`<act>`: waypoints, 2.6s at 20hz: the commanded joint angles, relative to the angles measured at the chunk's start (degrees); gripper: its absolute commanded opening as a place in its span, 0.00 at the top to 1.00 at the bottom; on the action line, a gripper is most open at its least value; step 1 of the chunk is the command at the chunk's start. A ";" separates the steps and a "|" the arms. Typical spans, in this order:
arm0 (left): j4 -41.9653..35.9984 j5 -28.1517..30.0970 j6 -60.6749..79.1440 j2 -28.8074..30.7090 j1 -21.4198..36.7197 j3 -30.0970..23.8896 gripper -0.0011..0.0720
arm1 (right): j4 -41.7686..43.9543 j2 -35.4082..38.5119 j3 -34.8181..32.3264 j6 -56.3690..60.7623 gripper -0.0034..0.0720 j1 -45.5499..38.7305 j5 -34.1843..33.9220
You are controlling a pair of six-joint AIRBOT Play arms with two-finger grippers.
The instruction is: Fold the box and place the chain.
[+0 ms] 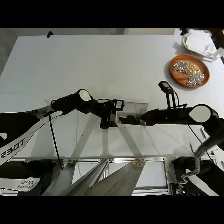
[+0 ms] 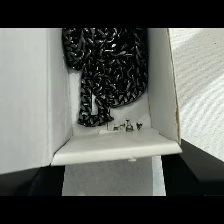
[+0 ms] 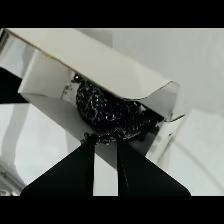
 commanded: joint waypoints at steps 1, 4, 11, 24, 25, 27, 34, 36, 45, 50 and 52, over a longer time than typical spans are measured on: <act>0.02 0.00 0.00 0.00 0.00 0.02 0.52 | -1.46 -1.53 -0.24 -0.35 0.65 3.67 -2.32; 0.00 0.00 0.00 0.00 0.00 0.02 0.52 | -2.08 -1.53 0.00 -0.09 0.57 3.67 -3.15; 0.00 0.00 0.00 0.00 0.00 0.02 0.52 | -11.02 0.13 18.82 0.00 0.74 1.20 12.83; 0.02 0.00 0.00 0.00 0.00 0.02 0.52 | -2.01 -24.41 30.82 -19.43 0.94 -9.03 10.88; 0.00 0.00 0.00 0.00 0.00 0.02 0.52 | 1.92 -27.28 30.82 -22.84 0.94 -8.87 12.94; 0.02 0.02 0.00 0.00 0.00 0.02 0.52 | 8.63 -31.41 30.82 -31.80 0.94 -8.20 18.82; 0.02 0.00 0.00 0.00 0.00 0.02 0.52 | 10.14 -32.68 30.71 -42.60 0.93 -4.09 28.26; 0.00 0.00 0.00 0.00 0.00 0.02 0.52 | 9.66 -31.54 30.58 -43.54 0.89 -2.47 28.87; 0.00 0.00 0.00 0.00 0.00 0.02 0.52 | 3.04 -20.94 23.21 -45.00 0.41 -0.59 23.47; 0.00 0.00 0.00 0.00 0.00 0.02 0.52 | -2.45 -18.91 19.04 -45.51 0.41 -0.59 18.49; 0.02 0.00 0.00 0.00 0.00 0.02 0.52 | -2.40 -18.91 18.58 -46.42 0.41 -0.59 18.99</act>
